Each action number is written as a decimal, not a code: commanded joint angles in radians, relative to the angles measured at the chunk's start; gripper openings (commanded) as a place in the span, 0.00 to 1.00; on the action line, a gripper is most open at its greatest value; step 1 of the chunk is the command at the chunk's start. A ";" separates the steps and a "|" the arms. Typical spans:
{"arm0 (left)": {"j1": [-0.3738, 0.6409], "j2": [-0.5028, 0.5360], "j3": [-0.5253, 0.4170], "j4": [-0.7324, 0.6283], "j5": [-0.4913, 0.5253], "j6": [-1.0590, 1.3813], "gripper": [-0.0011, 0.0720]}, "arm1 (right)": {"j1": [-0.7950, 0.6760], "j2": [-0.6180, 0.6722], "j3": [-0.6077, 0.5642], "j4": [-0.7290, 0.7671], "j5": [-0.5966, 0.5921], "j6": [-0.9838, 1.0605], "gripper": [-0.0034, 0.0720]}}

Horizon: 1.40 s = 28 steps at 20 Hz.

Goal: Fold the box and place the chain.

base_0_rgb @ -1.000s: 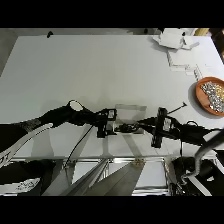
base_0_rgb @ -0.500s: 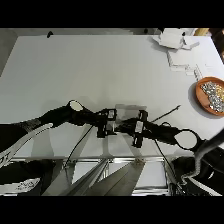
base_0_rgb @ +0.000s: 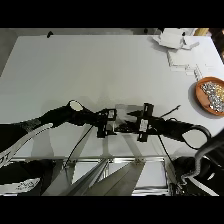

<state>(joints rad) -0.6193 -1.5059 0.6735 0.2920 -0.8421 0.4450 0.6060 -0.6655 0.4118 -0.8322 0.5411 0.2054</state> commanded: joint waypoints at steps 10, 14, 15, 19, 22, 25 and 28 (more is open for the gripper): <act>0.001 0.000 0.000 0.000 0.000 0.000 0.22 | -0.288 0.042 -0.103 -0.352 0.386 0.068 0.29; 0.001 0.000 0.000 0.000 0.000 0.000 0.22 | -0.288 -0.024 -0.120 -0.179 0.349 -0.048 0.29; 0.000 0.000 0.000 0.000 0.000 0.001 0.22 | -0.288 -0.049 -0.120 -0.157 0.335 -0.058 0.29; 0.001 0.000 0.000 0.000 0.000 0.000 0.22 | -0.288 -0.125 -0.120 -0.123 0.318 -0.057 0.29; 0.001 0.000 0.000 0.000 0.000 0.001 0.22 | -0.288 -0.129 -0.120 -0.103 0.283 -0.056 0.25; 0.001 0.000 0.000 0.000 0.000 0.000 0.22 | -0.288 -0.126 -0.118 -0.085 0.279 -0.034 0.07; 0.000 0.000 0.000 0.000 0.000 0.000 0.22 | -0.288 -0.100 -0.061 -0.332 0.366 0.173 0.07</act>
